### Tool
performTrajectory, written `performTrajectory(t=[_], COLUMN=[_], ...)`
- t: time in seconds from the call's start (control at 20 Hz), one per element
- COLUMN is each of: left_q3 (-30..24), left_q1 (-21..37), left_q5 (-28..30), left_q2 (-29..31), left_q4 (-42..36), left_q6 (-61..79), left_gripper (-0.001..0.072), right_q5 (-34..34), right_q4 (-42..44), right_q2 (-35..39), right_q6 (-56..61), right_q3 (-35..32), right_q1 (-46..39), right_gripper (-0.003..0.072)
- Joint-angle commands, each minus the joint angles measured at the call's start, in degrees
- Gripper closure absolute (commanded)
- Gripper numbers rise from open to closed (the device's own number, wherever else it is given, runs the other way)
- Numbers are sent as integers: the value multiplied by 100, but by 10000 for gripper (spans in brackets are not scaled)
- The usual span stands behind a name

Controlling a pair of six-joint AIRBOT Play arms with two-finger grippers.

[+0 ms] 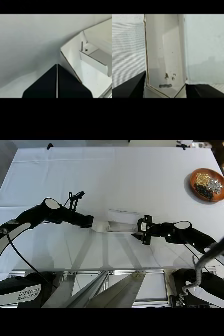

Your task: Fold the box and place the chain.

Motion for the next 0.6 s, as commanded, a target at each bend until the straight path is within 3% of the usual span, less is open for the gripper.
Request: performTrajectory(t=[0.0,0.3,0.55], left_q3=[-2,-2,-2], left_q1=[-87,-90,-87], left_q5=[-2,-374,-704], left_q2=[-4,-2,-2], left_q4=[-46,-1019,-1080], left_q6=[109,1060,1368], left_gripper=[704,703,695], right_q5=[4,4,4], right_q4=[4,2,2], right_q2=[-2,-2,-2], right_q6=[-2,-2,-2], right_q3=[-2,-2,-2], right_q1=[-2,-2,-2], right_gripper=[348,348,348])
